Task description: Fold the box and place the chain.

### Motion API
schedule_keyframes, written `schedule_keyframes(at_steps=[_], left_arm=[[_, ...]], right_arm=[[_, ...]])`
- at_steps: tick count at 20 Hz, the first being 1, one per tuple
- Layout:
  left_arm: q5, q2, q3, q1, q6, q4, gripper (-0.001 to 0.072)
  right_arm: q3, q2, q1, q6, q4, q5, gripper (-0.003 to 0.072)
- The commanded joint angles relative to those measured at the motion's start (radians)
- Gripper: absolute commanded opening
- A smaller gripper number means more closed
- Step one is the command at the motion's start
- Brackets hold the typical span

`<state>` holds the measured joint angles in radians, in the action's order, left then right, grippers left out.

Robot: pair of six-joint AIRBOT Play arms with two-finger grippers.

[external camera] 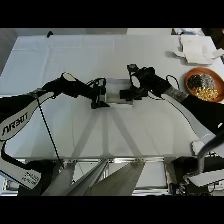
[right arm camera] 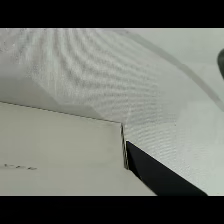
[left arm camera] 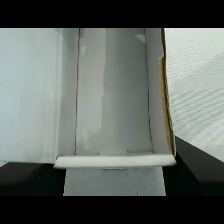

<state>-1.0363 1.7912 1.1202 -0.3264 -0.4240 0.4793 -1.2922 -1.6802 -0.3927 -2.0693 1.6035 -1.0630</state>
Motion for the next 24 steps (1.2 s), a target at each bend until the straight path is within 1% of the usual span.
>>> schedule_keyframes(at_steps=[1, 4, 5, 6, 8, 11, 12, 14, 15, 21, 24], left_arm=[[0.000, 0.000, 0.000, 0.001, -0.002, 0.000, 0.0228], [0.000, -0.001, 0.000, 0.001, -0.002, 0.000, 0.0228], [0.000, -0.001, 0.000, 0.001, -0.002, 0.000, 0.0228], [0.000, 0.000, 0.000, 0.001, -0.002, 0.000, 0.0228], [0.000, -0.001, 0.000, 0.001, -0.002, 0.000, 0.0228], [0.000, -0.001, 0.000, 0.001, -0.002, 0.000, 0.0228], [0.000, -0.001, 0.000, 0.001, -0.002, 0.001, 0.0228], [0.000, -0.001, 0.000, 0.001, -0.002, 0.000, 0.0228], [0.000, -0.001, 0.000, 0.001, -0.002, 0.001, 0.0228], [0.000, -0.001, 0.000, 0.001, -0.002, 0.000, 0.0228], [0.000, -0.001, 0.000, 0.001, -0.002, 0.000, 0.0228]], right_arm=[[-0.010, -0.023, -0.010, -0.003, 0.004, -0.023, 0.0255], [-0.010, -0.040, -0.032, -0.059, 0.029, -0.022, 0.0243], [-0.010, -0.043, -0.039, -0.078, 0.039, -0.022, 0.0180], [-0.010, -0.044, -0.042, -0.081, 0.049, -0.023, 0.0049], [-0.010, -0.044, -0.044, -0.086, 0.049, -0.023, 0.0010], [-0.010, -0.043, -0.044, -0.134, 0.053, -0.026, 0.0011], [-0.011, -0.043, -0.044, -0.134, 0.053, -0.026, 0.0040], [-0.011, -0.043, -0.044, -0.134, 0.053, -0.026, 0.0343], [-0.011, -0.043, -0.044, -0.133, 0.053, -0.027, 0.0386], [-0.014, -0.026, -0.044, -0.133, 0.035, -0.026, 0.0386], [-0.014, -0.014, -0.044, -0.134, -0.006, -0.025, 0.0385]])
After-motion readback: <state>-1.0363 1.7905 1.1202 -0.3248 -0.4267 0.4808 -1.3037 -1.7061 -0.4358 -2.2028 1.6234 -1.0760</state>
